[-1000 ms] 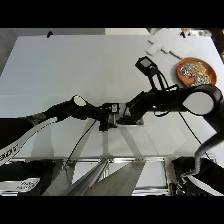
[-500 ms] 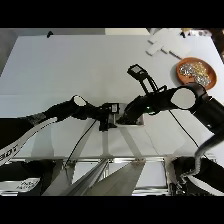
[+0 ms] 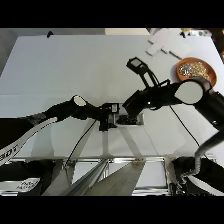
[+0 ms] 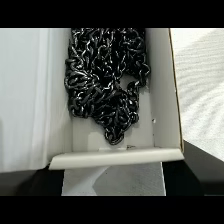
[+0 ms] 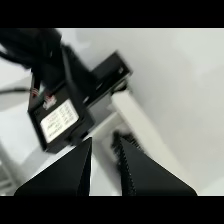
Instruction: Fold the box and place the chain.
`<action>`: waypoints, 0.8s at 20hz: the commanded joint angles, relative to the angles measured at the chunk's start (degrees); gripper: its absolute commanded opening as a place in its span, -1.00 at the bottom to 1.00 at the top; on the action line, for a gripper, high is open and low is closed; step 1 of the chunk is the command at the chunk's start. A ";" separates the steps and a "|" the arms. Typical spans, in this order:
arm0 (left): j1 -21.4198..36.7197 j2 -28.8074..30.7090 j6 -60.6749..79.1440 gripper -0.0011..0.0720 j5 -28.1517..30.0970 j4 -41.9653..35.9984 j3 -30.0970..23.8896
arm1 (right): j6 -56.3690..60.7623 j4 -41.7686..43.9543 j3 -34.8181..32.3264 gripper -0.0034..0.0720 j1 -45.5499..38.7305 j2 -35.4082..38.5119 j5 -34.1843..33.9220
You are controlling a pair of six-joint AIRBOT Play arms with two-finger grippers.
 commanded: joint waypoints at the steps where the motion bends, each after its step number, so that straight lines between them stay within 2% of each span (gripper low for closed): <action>1: 0.00 0.04 0.02 -0.05 0.00 0.00 -0.02 | -2.93 -3.34 5.35 -0.40 -3.65 -0.04 -4.24; 4: 0.00 0.04 0.02 -0.05 0.02 0.00 -0.02 | -4.17 -7.48 5.40 -0.39 -4.55 -1.27 -6.36; 10: 0.00 0.04 0.02 -0.05 0.00 0.00 -0.02 | -16.28 -8.09 4.83 -0.40 -3.93 -10.91 1.36; 13: 0.00 0.04 0.02 -0.05 0.02 0.00 -0.02 | -21.07 -7.28 3.04 -0.42 -3.93 -12.35 2.32; 16: 0.00 0.04 0.02 -0.05 0.02 0.00 -0.02 | -26.75 -3.78 0.02 -0.45 -3.91 -12.20 6.51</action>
